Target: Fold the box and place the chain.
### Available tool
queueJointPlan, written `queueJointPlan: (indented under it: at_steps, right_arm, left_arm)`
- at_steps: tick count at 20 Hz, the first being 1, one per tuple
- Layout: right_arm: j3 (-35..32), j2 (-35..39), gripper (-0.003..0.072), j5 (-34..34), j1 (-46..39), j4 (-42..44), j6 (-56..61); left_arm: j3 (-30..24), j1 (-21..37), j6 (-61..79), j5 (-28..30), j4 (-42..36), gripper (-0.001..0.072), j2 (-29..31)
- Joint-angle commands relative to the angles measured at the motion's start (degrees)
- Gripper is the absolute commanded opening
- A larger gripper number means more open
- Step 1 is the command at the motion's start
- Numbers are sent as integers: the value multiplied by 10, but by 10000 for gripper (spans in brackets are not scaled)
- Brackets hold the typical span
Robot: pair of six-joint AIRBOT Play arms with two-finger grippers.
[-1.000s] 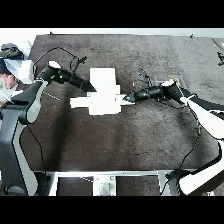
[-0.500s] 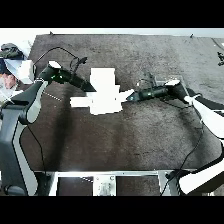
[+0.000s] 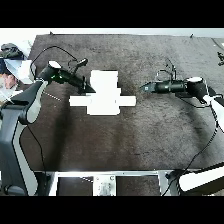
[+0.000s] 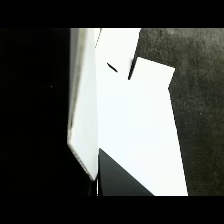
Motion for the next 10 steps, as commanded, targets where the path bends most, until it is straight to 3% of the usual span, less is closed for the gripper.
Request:
queueJointPlan:
  at_steps: [1, 5, 10]
  right_arm:
    - [0, 2, 371, -48, 24, 1, -19]
    - [0, 2, 371, -124, 59, -16, -26]
    - [0, 2, 371, -159, 75, -24, -33]
  left_arm:
    - [0, 0, 80, 0, -2, 6, 4]
    - [0, 0, 113, 10, -25, 6, 5]
    - [-27, 0, 162, 57, -33, 6, 6]
